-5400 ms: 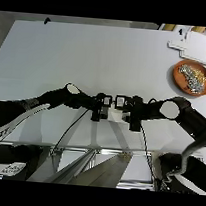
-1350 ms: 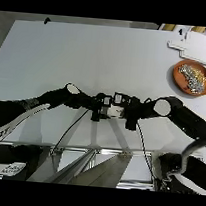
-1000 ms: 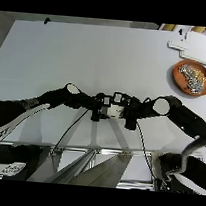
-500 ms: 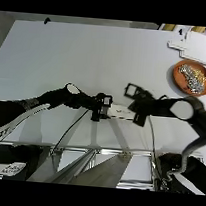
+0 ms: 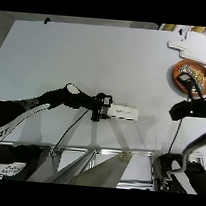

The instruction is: Fold the box and place the chain.

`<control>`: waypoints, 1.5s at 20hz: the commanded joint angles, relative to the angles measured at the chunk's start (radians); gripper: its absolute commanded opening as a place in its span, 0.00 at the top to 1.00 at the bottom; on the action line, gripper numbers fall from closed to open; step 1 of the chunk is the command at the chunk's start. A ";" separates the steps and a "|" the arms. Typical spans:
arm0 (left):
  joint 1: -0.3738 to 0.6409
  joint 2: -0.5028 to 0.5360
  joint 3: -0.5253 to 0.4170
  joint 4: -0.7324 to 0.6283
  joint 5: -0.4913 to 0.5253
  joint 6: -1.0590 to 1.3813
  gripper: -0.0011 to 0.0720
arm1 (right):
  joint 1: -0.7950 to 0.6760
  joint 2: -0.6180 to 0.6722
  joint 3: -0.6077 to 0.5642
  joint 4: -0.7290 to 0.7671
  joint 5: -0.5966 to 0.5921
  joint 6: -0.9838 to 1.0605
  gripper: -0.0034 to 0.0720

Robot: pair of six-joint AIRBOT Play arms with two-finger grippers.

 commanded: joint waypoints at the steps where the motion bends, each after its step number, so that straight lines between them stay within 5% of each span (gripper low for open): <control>1: 0.001 0.000 0.000 0.000 0.000 0.000 0.78 | -0.108 0.005 0.000 0.018 0.051 0.135 0.93; 12: 0.001 0.002 0.001 0.000 -0.021 0.001 0.78 | -0.108 0.005 0.000 0.031 0.052 0.154 0.93; 17: 0.044 0.158 0.001 0.099 -0.013 -0.182 0.78 | -0.108 0.005 0.000 0.031 0.052 0.154 0.93; 26: 0.506 0.585 0.001 0.733 -0.027 -1.155 0.78 | -0.108 0.005 0.000 0.031 0.052 0.154 0.93; 30: 0.747 0.640 0.000 1.027 -0.092 -1.466 0.78 | -0.108 0.005 0.000 0.031 0.052 0.154 0.93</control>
